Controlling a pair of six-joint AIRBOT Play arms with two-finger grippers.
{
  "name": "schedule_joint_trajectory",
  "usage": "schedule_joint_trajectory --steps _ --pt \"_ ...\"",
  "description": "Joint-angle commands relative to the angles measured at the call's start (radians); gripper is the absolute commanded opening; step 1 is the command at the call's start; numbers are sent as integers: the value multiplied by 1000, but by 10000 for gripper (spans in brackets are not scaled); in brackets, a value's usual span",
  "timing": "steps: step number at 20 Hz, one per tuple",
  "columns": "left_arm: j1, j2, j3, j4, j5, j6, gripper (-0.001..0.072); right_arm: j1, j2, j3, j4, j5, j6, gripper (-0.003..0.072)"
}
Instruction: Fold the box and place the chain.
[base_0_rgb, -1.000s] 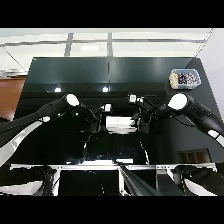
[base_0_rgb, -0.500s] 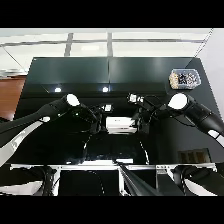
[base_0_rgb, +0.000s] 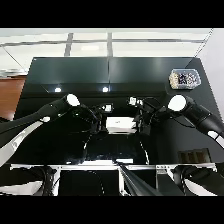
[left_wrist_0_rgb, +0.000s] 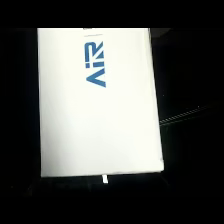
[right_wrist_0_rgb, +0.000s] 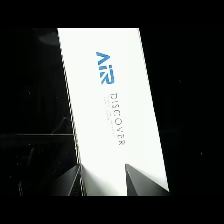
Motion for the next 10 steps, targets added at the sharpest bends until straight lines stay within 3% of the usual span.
schedule_joint_trajectory --steps 1,5,6,7,10 --pt "0 0 1 0 2 1 467 0 5 4 8 3 18 327" --pt "0 0 1 0 1 1 468 -38 66 74 11 72 240 326" --pt "0 0 1 0 1 0 467 -71 90 76 11 97 350 227" --pt "0 0 1 0 1 0 468 -109 97 75 15 152 421 44" --pt "0 0 1 0 2 0 468 -198 96 -24 137 263 537 12"
